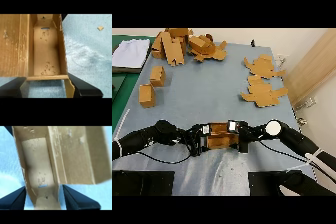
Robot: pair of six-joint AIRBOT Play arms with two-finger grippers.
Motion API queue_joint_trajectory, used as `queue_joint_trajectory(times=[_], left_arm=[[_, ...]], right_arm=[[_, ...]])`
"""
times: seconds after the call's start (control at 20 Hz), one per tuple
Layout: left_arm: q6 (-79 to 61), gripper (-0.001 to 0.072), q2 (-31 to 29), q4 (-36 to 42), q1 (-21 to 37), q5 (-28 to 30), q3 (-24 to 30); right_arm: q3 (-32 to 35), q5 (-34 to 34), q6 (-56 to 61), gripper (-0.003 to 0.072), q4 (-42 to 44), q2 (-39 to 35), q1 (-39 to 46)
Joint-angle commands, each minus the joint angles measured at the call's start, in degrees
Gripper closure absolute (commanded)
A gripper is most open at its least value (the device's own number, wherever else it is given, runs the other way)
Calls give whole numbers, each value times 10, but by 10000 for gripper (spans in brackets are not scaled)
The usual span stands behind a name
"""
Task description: Fold the box.
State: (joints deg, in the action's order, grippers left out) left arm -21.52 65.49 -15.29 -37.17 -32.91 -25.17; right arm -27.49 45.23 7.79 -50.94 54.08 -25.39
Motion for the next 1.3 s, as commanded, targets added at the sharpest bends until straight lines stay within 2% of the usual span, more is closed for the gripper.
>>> queue_joint_trajectory(times=[0.0, 0.3, 0.4, 0.5, 0.6, 0.65, 0.7, 0.85, 0.95, 1.25], left_arm=[[0, 186, 0, -1, 0, 0, 0], [0, 187, 0, -1, 0, 0, 0], [0, 186, 0, -1, 0, 0, 0], [0, 187, 0, -1, 0, 0, 0], [0, 186, 0, -1, 0, 0, 0], [0, 187, 0, -1, 0, 0, 0], [0, 187, 0, -1, 0, 0, 0], [0, 186, 0, 0, 0, -1, 0], [1, 186, 0, -1, 0, -1, 0], [-1, 187, 0, -7, 0, -2, 0]], right_arm=[[-1, 9, 66, -26, -36, -37, 0], [-1, 36, 144, -26, -89, -87, 0], [-1, 68, 165, -26, -90, -101, 0], [-1, 92, 261, -25, -102, -120, 0], [-3, 101, 432, -23, -98, -142, 0], [-6, 102, 552, 168, -81, -152, 0], [-10, 101, 628, 666, -57, -157, 0], [-20, 61, 647, 682, 26, -147, -1], [-38, 36, 647, 681, 30, -111, 0], [-83, 35, 609, 681, 65, 14, -1]])
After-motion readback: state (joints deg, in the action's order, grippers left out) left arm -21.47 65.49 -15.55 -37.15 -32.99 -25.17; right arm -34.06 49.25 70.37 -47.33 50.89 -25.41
